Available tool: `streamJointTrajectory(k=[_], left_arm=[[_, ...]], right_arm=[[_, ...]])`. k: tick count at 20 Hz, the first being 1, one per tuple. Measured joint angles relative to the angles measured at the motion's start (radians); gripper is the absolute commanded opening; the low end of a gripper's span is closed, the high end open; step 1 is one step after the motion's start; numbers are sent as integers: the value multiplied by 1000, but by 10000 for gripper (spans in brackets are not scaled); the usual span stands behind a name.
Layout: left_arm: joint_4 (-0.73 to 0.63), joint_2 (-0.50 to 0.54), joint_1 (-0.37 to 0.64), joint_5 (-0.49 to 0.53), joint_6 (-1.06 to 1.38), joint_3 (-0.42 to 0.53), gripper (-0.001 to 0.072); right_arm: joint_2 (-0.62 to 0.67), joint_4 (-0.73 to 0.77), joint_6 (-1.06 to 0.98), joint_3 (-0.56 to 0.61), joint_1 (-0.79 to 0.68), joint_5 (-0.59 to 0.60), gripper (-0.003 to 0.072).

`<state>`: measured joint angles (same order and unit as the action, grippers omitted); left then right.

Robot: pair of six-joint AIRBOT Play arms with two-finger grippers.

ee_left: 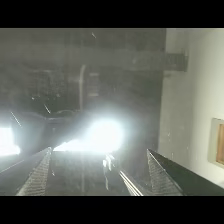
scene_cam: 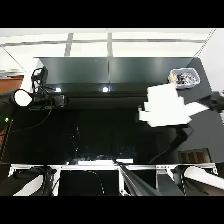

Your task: Fold the box and place the chain.

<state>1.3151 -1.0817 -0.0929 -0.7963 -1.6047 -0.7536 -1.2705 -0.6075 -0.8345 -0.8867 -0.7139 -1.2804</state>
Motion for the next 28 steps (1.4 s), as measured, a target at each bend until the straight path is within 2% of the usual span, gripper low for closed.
streamJointTrajectory(k=[3,5,9,12,15,19,22,25,26,27,28], left_arm=[[-39,0,-2,2,8,20,710],[-95,-4,-13,9,55,27,710],[-295,-47,-41,50,207,31,710],[-536,-124,-49,41,388,19,710],[-695,-239,-51,-39,536,-32,710],[-785,-421,-53,-169,617,-135,710],[-835,-559,-55,-344,679,-217,701],[-867,-663,-64,-525,749,-286,607],[-861,-682,-71,-567,771,-307,599],[-846,-699,-80,-602,789,-329,559],[-819,-712,-89,-623,801,-348,474]], right_arm=[[146,220,77,231,189,180,20],[206,343,123,345,340,314,20],[254,454,167,444,644,540,20],[265,475,182,468,806,671,20],[270,469,199,476,894,737,20],[271,459,210,481,937,769,20],[272,453,214,481,948,780,20],[272,451,214,481,951,785,20],[272,450,214,481,951,785,20],[272,450,215,481,953,786,20],[271,449,215,481,953,786,20]])
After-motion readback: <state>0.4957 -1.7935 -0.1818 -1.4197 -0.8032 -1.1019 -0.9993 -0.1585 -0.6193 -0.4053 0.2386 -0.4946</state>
